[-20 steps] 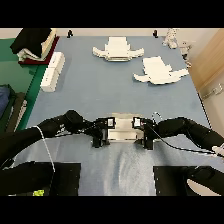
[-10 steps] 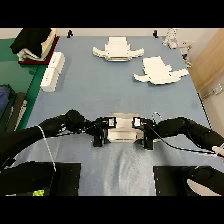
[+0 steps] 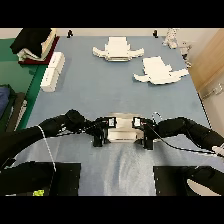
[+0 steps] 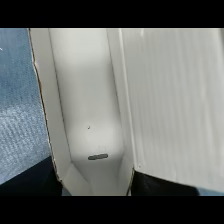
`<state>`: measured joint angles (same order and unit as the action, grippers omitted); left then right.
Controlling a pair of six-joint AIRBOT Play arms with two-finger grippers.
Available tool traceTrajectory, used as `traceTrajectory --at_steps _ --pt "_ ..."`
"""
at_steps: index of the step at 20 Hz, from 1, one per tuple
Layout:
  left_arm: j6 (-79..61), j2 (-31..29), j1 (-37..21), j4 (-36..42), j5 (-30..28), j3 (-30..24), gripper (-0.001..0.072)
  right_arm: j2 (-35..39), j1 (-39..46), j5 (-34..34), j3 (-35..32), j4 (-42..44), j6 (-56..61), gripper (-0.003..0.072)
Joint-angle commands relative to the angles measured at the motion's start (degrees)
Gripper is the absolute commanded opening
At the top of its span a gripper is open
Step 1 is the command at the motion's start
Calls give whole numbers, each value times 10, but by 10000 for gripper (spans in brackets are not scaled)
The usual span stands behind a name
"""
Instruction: Fold the box.
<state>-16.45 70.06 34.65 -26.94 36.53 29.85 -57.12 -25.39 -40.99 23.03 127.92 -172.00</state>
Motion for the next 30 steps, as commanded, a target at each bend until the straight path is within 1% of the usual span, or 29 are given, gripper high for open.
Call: traceTrajectory --at_steps 1,16,17,19,21,23,25,27,29,30 --pt "0 0 0 1 0 0 458 0 0 0 0 0 0 407" --pt "0 0 0 1 0 0 458 0 0 -6 0 2 0 407" --pt "0 0 0 1 0 0 458 1 0 -6 0 0 0 419" --pt "0 0 0 1 0 0 459 2 0 -6 0 -1 5 715" --pt "0 0 0 1 0 0 458 16 0 -9 3 -32 60 718" --pt "0 0 0 1 0 0 458 38 0 -38 12 -104 150 718" --pt "0 0 0 1 0 0 458 72 0 -101 27 -177 259 717" --pt "0 0 0 1 0 0 458 113 0 -187 49 -233 342 714" --pt "0 0 0 1 0 0 458 156 0 -248 76 -236 436 711" --pt "0 0 0 1 0 0 458 175 0 -256 85 -214 488 709"
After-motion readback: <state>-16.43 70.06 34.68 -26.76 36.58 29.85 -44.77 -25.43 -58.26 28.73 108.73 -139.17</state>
